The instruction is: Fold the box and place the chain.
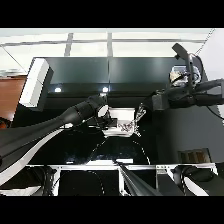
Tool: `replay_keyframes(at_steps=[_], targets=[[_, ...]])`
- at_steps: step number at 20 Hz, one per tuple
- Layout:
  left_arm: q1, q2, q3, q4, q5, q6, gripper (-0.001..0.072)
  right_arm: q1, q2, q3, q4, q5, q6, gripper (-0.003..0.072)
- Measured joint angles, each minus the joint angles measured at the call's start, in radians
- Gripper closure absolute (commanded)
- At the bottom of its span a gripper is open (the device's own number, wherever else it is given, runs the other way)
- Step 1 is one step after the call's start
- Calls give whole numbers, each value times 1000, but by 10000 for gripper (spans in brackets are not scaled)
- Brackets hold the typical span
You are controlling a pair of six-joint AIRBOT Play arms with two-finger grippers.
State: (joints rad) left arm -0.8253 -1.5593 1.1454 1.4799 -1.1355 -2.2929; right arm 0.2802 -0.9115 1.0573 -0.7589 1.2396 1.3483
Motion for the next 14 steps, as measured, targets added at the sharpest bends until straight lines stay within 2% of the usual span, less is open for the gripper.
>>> replay_keyframes(at_steps=[4, 5, 6, 7, 10, 14], targets=[[0, 0, 0, 0, -1, 0, 678, 74, -73, -27, 54, -58, -25, 672], [0, 0, 0, 0, -1, 0, 678, 84, -90, -39, 63, -67, -29, 572], [0, 0, 0, 0, -2, 0, 678, 89, -102, -50, 66, -73, -32, 274], [0, 0, 0, 0, -2, 0, 678, 90, -111, -59, 58, -77, -34, 180], [0, 0, 0, 0, -3, 0, 678, 43, -111, -68, 0, -56, -44, 181], [0, 0, 0, 0, -5, 0, 678, -111, -54, -79, -94, -21, -111, 182]])
